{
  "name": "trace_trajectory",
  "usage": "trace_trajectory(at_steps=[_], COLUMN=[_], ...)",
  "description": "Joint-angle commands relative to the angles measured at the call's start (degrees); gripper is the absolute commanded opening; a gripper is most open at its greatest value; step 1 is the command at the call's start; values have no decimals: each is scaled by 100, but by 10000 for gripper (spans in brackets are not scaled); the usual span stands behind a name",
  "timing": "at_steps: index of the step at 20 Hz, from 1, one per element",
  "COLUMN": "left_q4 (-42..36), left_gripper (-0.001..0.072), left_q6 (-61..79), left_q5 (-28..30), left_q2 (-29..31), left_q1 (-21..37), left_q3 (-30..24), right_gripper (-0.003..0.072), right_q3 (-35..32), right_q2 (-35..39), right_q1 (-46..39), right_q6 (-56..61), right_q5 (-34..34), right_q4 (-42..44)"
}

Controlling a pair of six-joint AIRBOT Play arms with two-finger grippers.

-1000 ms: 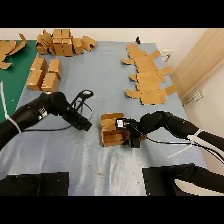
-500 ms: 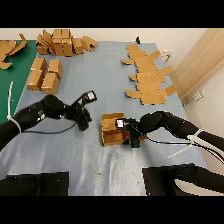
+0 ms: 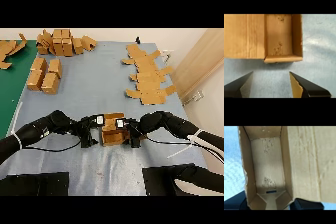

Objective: Fold the box.

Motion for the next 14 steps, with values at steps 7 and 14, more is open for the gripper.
trace_trajectory(at_steps=[7, 14], left_q4=[-61, -66], left_gripper=[693, 693], left_q6=[-487, -577], left_q5=[284, 260], left_q2=[17, -17], left_q1=[-614, -616], left_q3=[-44, -44], right_gripper=[587, 587], right_q3=[0, 0], right_q2=[0, 0], right_q1=[-2, 0], right_q6=[0, 2], right_q5=[-2, -2], right_q4=[2, 2])
